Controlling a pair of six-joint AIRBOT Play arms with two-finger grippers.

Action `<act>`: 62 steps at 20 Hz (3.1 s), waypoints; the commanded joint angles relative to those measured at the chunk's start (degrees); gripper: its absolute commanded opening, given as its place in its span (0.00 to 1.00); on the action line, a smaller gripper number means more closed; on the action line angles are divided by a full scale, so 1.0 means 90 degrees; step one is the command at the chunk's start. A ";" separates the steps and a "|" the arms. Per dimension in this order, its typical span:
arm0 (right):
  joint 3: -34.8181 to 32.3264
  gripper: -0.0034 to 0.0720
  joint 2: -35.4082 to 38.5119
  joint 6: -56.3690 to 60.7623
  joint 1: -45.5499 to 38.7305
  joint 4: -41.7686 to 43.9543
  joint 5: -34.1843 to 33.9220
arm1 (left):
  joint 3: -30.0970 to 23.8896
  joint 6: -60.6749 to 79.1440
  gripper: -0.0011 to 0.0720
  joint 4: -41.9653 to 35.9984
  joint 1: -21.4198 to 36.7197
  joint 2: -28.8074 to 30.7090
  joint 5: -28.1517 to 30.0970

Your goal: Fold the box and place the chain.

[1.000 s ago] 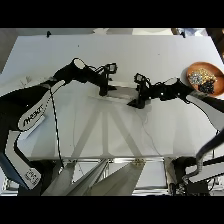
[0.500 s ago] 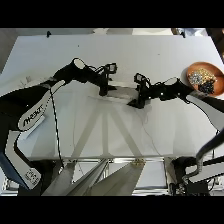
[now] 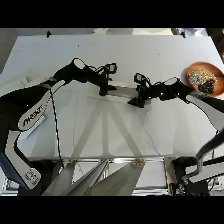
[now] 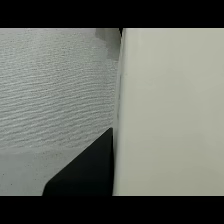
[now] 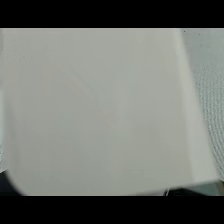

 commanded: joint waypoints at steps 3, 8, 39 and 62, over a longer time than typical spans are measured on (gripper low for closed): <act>0.0000 0.65 -0.0002 -0.0002 -0.0002 -0.0015 0.0027 | 0.0002 0.0000 0.03 0.0002 0.0002 -0.0002 0.0000; 0.0000 0.65 -0.0002 -0.0002 -0.0002 -0.0015 0.0024 | 0.0000 0.0000 0.03 0.0002 0.0002 -0.0002 0.0000; 0.0000 0.65 -0.0002 -0.0002 -0.0002 -0.0012 0.0027 | 0.0002 0.0000 0.55 -0.0032 0.0075 0.0338 -0.0022; 0.0000 0.65 -0.0002 -0.0364 -0.0002 -0.0015 0.0092 | 0.0000 -0.0172 0.25 0.2188 0.1042 0.1285 -0.2176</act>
